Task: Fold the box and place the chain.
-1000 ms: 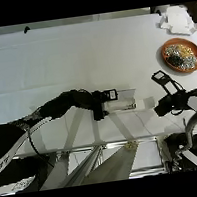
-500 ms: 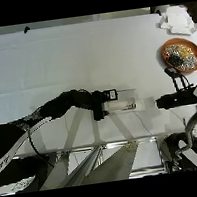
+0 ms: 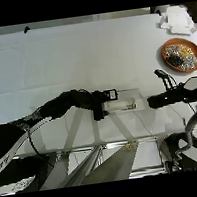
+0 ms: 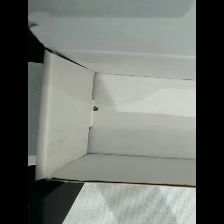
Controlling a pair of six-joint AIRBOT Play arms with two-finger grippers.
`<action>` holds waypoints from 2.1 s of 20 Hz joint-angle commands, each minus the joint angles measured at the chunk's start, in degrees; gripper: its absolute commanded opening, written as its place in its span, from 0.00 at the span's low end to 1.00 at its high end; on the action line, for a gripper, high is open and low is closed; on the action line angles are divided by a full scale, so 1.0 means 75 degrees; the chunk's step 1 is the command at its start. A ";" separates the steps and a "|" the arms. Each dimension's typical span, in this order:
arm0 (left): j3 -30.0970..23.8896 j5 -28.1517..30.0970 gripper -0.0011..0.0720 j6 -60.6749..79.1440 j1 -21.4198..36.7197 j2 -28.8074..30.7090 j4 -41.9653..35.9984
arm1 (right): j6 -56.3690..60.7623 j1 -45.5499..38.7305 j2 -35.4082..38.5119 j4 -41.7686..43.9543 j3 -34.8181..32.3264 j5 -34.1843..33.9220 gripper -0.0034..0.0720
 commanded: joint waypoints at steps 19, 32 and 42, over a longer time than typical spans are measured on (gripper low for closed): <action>0.0000 0.0003 0.47 0.0003 0.0003 0.0000 0.0003 | -0.0906 0.0702 0.0638 0.2060 0.0020 0.0530 0.84; 0.0000 0.0003 0.47 0.0003 0.0003 0.0000 0.0003 | 0.5243 0.4039 0.0618 -0.1725 0.0845 -0.1620 0.81; 0.0000 0.0003 0.47 0.0003 0.0003 0.0000 0.0006 | 0.7670 0.5368 -0.0650 -0.3436 0.1690 -0.1236 0.80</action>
